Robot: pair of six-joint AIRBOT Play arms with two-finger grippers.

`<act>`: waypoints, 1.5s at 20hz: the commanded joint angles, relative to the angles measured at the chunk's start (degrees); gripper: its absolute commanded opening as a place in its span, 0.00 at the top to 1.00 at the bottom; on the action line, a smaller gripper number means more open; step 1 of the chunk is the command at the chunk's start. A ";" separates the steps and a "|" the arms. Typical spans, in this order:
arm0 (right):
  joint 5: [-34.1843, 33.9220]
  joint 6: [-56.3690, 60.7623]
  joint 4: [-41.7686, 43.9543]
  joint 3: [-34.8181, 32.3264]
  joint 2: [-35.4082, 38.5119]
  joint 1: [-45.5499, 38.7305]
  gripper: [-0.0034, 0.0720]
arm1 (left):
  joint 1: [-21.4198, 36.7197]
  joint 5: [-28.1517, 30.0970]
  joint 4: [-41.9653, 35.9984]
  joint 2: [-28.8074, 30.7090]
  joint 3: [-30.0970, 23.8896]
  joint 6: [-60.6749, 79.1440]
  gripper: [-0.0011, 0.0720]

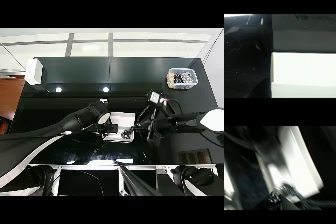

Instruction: Fold the box and place the chain.

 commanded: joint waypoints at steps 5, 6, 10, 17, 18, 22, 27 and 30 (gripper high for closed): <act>-0.35 1.70 14.38 2.23 0.07 -0.02 0.90 | 0.02 0.00 0.00 -0.02 0.02 0.02 0.94; -0.55 1.73 13.00 2.08 -0.44 -0.02 0.90 | 0.02 0.00 0.00 -0.02 0.02 0.04 0.94; -2.29 1.68 11.96 -0.61 -5.46 -0.02 0.90 | 0.00 -0.02 0.00 -0.02 0.02 0.04 0.94; -3.76 1.95 7.43 -1.27 -11.50 -2.10 0.09 | 0.02 0.02 0.04 -0.02 0.02 0.04 0.94; -1.22 1.88 7.30 -1.16 -11.10 -5.14 0.09 | 0.02 0.00 0.13 -0.02 0.02 0.04 0.94; 4.57 1.88 0.35 -1.99 -7.72 -22.29 0.10 | 0.00 0.02 0.11 -0.02 0.02 0.04 0.94; -9.07 -12.28 1.88 -13.22 -8.07 -23.08 0.06 | 0.00 0.00 0.17 -0.02 0.02 0.04 0.94; -20.31 -28.44 2.08 -18.03 -9.38 -15.45 0.02 | 0.00 0.02 0.15 -0.02 0.02 0.04 0.94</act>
